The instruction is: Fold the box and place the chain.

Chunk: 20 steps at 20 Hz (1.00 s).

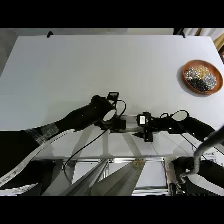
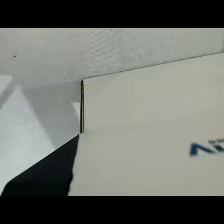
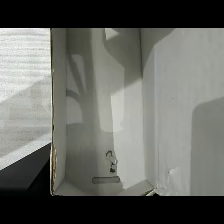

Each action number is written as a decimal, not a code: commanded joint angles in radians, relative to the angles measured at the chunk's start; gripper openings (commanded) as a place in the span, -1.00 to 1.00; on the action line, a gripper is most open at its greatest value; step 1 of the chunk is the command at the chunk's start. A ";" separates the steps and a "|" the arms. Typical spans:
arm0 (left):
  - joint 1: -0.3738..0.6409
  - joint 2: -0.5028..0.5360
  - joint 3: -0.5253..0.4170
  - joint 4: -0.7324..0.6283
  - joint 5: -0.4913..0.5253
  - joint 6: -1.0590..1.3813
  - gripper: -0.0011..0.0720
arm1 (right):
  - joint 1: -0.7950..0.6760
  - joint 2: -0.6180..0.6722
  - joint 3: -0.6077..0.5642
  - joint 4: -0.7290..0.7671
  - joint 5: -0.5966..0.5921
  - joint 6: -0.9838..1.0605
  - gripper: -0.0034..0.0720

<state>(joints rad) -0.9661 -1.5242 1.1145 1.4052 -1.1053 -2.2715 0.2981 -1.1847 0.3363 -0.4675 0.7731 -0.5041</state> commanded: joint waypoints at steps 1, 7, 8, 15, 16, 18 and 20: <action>0.002 0.037 0.000 0.004 -0.037 0.035 -0.01 | 0.000 0.000 0.000 0.001 0.001 0.002 -0.01; 0.021 0.185 -0.001 0.002 -0.211 0.234 -0.01 | 0.000 0.000 0.000 0.001 0.001 0.002 -0.01; 0.025 0.218 -0.005 0.002 -0.243 0.291 0.00 | 0.000 0.000 0.000 0.001 0.001 0.002 -0.01; 0.070 0.528 -0.255 -0.039 -0.034 1.080 0.95 | 0.000 0.000 0.000 0.001 0.001 0.002 -0.01; 0.088 0.566 -0.320 -0.087 0.038 1.270 0.95 | 0.000 0.000 0.000 0.001 0.001 0.002 -0.01; 0.134 0.592 -0.433 -0.213 0.132 1.620 0.95 | 0.000 0.000 0.000 0.001 0.001 0.002 -0.01; 0.186 0.568 -0.515 -0.307 0.212 1.840 0.95 | 0.000 0.000 0.000 0.001 0.001 0.002 -0.01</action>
<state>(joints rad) -0.8391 -0.9798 0.7284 1.2476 -1.0477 -0.9005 0.2981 -1.1851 0.3363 -0.4667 0.7742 -0.5022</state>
